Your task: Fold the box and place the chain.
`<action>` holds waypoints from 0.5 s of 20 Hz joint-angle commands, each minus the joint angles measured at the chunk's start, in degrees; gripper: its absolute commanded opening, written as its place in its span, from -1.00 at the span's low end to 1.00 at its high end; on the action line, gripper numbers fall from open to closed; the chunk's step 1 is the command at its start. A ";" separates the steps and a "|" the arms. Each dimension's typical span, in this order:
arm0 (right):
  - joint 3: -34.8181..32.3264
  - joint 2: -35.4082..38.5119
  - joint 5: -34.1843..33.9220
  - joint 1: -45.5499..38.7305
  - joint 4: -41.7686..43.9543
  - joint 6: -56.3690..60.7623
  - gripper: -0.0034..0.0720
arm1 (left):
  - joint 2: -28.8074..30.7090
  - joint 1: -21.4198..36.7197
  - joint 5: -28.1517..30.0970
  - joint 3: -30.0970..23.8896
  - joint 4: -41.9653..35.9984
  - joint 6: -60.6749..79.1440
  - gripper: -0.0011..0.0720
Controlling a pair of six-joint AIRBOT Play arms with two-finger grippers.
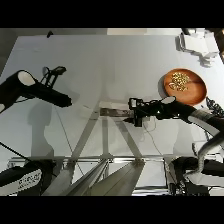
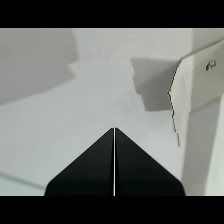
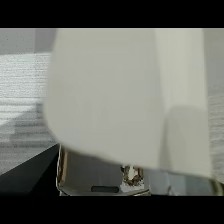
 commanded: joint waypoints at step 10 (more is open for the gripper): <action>0.04 0.00 0.02 0.00 0.02 0.00 0.30 | -1.81 -7.54 3.89 -5.95 -19.26 -0.37 -0.95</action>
